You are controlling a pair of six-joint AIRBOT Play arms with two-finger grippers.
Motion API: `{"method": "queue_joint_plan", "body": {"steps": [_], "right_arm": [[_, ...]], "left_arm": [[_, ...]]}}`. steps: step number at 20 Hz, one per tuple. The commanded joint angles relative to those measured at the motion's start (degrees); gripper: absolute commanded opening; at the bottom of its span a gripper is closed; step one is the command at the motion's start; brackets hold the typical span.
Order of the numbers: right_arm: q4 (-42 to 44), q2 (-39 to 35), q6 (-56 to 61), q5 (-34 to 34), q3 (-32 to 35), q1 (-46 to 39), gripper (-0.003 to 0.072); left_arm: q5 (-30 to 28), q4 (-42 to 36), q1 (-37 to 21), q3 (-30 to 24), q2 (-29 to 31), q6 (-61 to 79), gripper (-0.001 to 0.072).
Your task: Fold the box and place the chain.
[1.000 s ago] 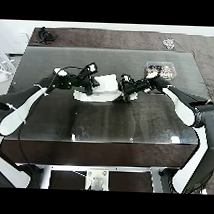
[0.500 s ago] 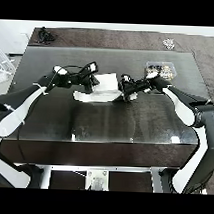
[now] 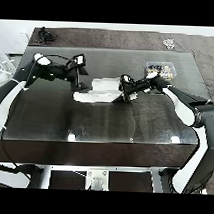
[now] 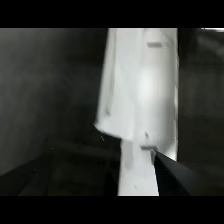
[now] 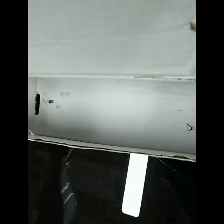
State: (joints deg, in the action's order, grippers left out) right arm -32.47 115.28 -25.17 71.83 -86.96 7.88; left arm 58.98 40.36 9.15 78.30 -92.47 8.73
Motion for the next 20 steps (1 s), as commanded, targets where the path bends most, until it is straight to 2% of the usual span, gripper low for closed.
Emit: {"method": "queue_joint_plan", "body": {"steps": [1, 7, 15, 20], "right_arm": [[0.07, 0.04, 0.04, -0.02, 0.0, 0.02, 0.0499], [0.07, 0.04, 0.04, -0.02, 0.0, 0.02, 0.0499], [0.07, 0.04, 0.04, -0.02, 0.0, 0.02, 0.0499], [0.04, 0.04, 0.04, -0.02, 0.0, 0.02, 0.0499]], "left_arm": [[4.55, 8.57, -1.18, 0.02, 0.24, -4.17, 0.071], [6.45, 8.2, -0.87, -0.15, -3.67, -4.2, 0.0709], [3.48, 2.49, -0.48, -1.64, -4.72, -2.78, 0.0708], [0.0, 3.32, 1.77, -1.64, -6.91, -0.39, 0.0707]]}}
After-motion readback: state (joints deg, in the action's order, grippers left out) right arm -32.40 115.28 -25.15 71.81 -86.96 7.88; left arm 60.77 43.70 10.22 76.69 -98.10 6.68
